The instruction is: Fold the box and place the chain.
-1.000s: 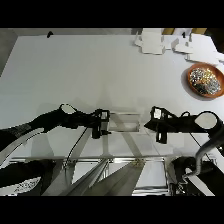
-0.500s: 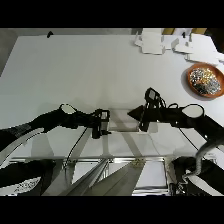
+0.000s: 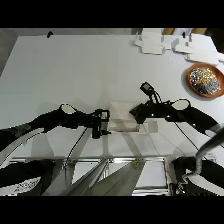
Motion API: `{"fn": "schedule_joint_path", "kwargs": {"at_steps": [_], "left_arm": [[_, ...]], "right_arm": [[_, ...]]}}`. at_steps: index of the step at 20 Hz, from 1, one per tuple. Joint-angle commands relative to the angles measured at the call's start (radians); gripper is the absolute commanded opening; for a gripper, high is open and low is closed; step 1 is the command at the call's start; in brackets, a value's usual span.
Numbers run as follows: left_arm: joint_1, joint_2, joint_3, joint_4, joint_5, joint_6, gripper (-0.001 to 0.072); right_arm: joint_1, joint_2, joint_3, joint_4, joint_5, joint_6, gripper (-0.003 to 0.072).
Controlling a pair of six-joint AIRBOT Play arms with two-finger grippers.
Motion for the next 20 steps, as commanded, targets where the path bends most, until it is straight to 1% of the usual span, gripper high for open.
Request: {"fn": "schedule_joint_path", "kwargs": {"at_steps": [1, 3, 5, 7, 8, 9, 10, 11, 12, 13, 15, 16, 19, 20], "left_arm": [[0.001, 0.001, 0.000, 0.000, 0.000, 0.000, 0.0255], [0.001, 0.001, 0.000, 0.000, 0.000, 0.000, 0.0255], [0.001, 0.001, 0.000, 0.000, 0.000, 0.000, 0.0255], [0.001, 0.001, 0.000, 0.000, 0.000, 0.000, 0.0255], [0.001, 0.001, 0.000, 0.000, 0.000, 0.000, 0.0255], [0.001, 0.001, 0.000, 0.000, 0.000, 0.000, 0.0255], [0.001, 0.001, 0.000, 0.000, 0.000, 0.000, 0.0255], [0.001, 0.001, 0.000, 0.000, 0.000, 0.000, 0.0255], [0.001, 0.001, 0.000, 0.000, 0.000, 0.000, 0.0255], [0.001, 0.001, 0.000, 0.000, 0.000, 0.000, 0.0255], [0.001, 0.001, 0.000, 0.000, 0.000, 0.000, 0.0255], [0.001, 0.001, 0.000, 0.000, 0.000, 0.000, 0.0255], [0.001, 0.001, 0.000, 0.000, 0.000, 0.000, 0.0255], [0.001, 0.001, 0.000, 0.000, 0.000, 0.000, 0.0255]], "right_arm": [[-0.082, 0.110, 0.004, -0.046, 0.087, 0.055, 0.0020], [-0.150, 0.179, 0.004, -0.152, 0.185, 0.000, 0.0020], [-0.196, 0.203, 0.003, -0.230, 0.298, -0.116, 0.0019], [-0.200, 0.201, -0.001, -0.320, 0.356, -0.288, 0.0020], [-0.200, 0.201, -0.013, -0.361, 0.365, -0.383, 0.0020], [-0.200, 0.201, -0.035, -0.387, 0.369, -0.463, 0.0022], [-0.200, 0.200, -0.059, -0.382, 0.368, -0.505, 0.0025], [-0.199, 0.198, -0.085, -0.357, 0.357, -0.551, 0.0074], [-0.199, 0.196, -0.113, -0.317, 0.334, -0.607, 0.0163], [-0.199, 0.196, -0.137, -0.273, 0.309, -0.651, 0.0209], [-0.182, 0.190, -0.161, -0.242, 0.287, -0.698, 0.0195], [-0.162, 0.184, -0.164, -0.243, 0.278, -0.705, 0.0161], [-0.086, 0.136, -0.165, -0.198, 0.207, -0.704, 0.0151], [-0.071, 0.119, -0.165, -0.174, 0.192, -0.705, 0.0100]]}}
